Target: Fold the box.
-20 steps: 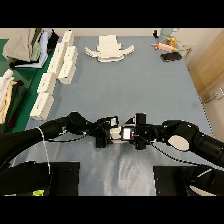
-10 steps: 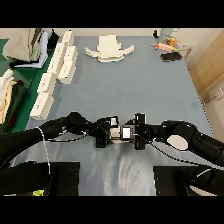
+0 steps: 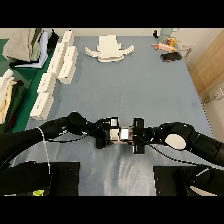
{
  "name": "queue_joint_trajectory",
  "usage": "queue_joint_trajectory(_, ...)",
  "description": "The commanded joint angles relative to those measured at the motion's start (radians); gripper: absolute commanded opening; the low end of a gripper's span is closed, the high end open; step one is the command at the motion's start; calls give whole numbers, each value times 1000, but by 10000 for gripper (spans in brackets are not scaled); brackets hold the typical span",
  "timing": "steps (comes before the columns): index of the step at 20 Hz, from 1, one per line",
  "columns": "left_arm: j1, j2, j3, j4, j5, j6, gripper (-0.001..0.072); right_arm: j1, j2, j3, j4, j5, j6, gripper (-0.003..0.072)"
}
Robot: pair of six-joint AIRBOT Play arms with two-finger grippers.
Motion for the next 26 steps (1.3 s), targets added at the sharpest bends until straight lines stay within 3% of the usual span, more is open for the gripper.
queue_joint_trajectory(1, 0, 0, 0, -2, 6, -5, 426, 12, -1, 0, 31, 14, 0, 265)
queue_joint_trajectory(3, 0, 0, 0, -2, 6, -4, 426, 12, 0, 0, 30, 14, 0, 268)
queue_joint_trajectory(4, 0, 0, 0, -2, 6, -5, 426, 12, 0, 0, 29, 13, 0, 307)
queue_joint_trajectory(11, 0, 0, 0, -2, 6, -5, 426, 8, 74, 0, 23, -51, 6, 308)
queue_joint_trajectory(16, 0, 0, 0, -2, 6, -4, 426, -47, 110, -5, 29, -62, 232, 293)
queue_joint_trajectory(17, 0, 0, 0, -2, 6, -5, 426, -51, 107, -16, 35, -71, 307, 206)
queue_joint_trajectory(18, 0, 0, 0, -2, 6, -5, 426, -51, 103, -32, 52, -87, 369, 62)
queue_joint_trajectory(19, 0, 0, 0, -2, 6, -4, 426, -51, 101, -56, 90, -117, 418, 3)
queue_joint_trajectory(23, 0, 0, 0, -2, 6, -4, 426, -43, 106, -171, 354, -313, 402, 3)
queue_joint_trajectory(26, 0, 0, 0, -2, 6, -5, 426, -8, 105, -216, 411, -387, 392, 3)
